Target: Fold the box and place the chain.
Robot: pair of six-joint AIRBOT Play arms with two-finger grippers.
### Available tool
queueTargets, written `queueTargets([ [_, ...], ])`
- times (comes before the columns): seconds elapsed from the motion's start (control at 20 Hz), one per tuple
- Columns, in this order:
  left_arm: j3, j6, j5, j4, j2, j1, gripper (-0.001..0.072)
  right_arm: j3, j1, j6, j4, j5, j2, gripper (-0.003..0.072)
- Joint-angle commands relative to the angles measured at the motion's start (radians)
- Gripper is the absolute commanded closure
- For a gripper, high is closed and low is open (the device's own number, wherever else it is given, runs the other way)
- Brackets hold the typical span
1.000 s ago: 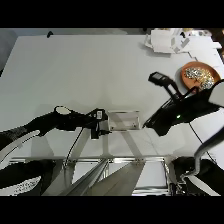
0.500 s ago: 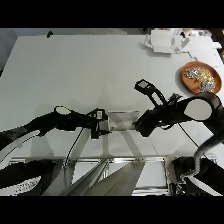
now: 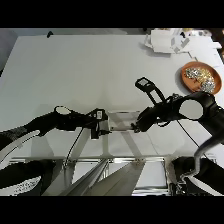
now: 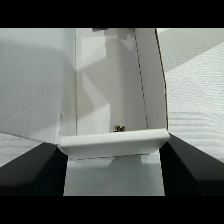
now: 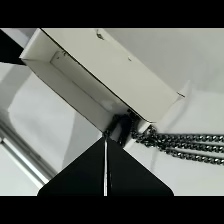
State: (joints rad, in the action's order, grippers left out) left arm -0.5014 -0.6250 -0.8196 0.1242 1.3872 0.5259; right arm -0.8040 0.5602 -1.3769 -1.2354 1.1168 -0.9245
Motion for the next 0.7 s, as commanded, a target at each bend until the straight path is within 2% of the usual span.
queueTargets([
  [0.0, -0.001, 0.000, 0.000, 0.000, 0.000, 0.000, 0.0601, 0.000, -0.002, -0.039, -0.104, 0.009, -0.001, 0.0669],
  [0.1, -0.001, 0.000, 0.000, 0.000, 0.000, 0.000, 0.0601, 0.000, -0.026, -0.085, -0.190, 0.023, -0.001, 0.0623],
  [0.3, -0.001, 0.000, 0.000, 0.000, 0.000, 0.000, 0.0601, 0.032, -0.116, -0.075, -0.254, 0.018, -0.005, 0.0616],
  [0.4, -0.001, 0.000, 0.000, 0.000, 0.000, 0.000, 0.0601, 0.089, -0.152, -0.010, -0.255, 0.010, -0.018, 0.0495],
  [0.5, -0.001, 0.000, 0.000, 0.000, 0.000, 0.000, 0.0601, 0.145, -0.166, 0.023, -0.259, -0.039, -0.049, 0.0407],
  [0.65, -0.001, 0.000, 0.000, 0.000, 0.000, 0.000, 0.0601, 0.158, -0.166, -0.109, -0.296, -0.147, -0.125, 0.0397],
])
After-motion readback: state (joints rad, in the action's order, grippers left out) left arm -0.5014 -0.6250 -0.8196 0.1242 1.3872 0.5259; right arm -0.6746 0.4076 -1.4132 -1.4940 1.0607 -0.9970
